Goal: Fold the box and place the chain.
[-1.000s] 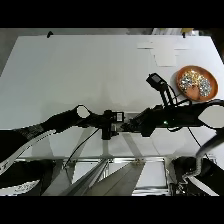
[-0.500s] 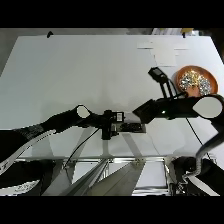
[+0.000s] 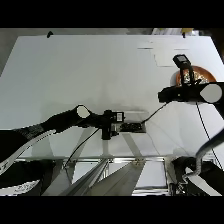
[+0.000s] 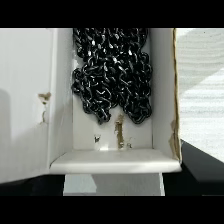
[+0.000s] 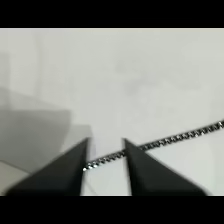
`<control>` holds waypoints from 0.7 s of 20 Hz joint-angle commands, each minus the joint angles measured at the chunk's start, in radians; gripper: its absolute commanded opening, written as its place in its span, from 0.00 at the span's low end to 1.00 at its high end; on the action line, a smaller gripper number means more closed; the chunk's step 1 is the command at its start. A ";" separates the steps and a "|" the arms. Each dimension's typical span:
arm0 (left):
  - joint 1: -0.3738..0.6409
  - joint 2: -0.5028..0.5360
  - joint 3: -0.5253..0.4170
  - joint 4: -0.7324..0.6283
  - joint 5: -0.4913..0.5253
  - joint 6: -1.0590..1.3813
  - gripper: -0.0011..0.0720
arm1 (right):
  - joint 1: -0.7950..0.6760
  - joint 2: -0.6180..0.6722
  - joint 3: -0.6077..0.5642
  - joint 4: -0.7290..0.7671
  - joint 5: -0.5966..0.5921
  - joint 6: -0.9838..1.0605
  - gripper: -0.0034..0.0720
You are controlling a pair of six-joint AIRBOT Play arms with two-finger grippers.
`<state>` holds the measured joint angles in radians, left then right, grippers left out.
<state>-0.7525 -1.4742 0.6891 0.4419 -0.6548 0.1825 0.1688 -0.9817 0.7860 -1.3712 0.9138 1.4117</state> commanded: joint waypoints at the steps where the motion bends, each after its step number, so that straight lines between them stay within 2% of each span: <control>1: 0.001 0.000 0.000 0.000 0.000 0.000 0.30 | -0.015 -0.101 -0.024 -0.097 -0.001 0.033 0.54; 5: 0.001 0.000 0.000 0.000 0.000 0.000 0.30 | -0.015 -0.168 -0.045 -0.114 -0.002 0.072 0.53; 7: 0.001 0.000 0.000 0.000 0.000 0.000 0.30 | -0.015 -0.193 -0.045 -0.135 0.002 0.085 0.43; 11: 0.001 0.000 0.000 0.000 0.000 0.000 0.30 | -0.015 -0.226 -0.048 -0.137 -0.002 0.085 0.43; 13: 0.001 0.000 0.000 0.000 0.000 0.000 0.30 | -0.015 -0.232 -0.048 -0.137 -0.008 0.084 0.47; 14: 0.001 0.000 0.000 0.000 0.000 0.000 0.30 | -0.015 -0.232 -0.048 -0.137 -0.013 0.084 0.57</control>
<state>-0.7525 -1.4742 0.6891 0.4419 -0.6548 0.1822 0.1539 -1.2011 0.7391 -1.5024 0.9100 1.4929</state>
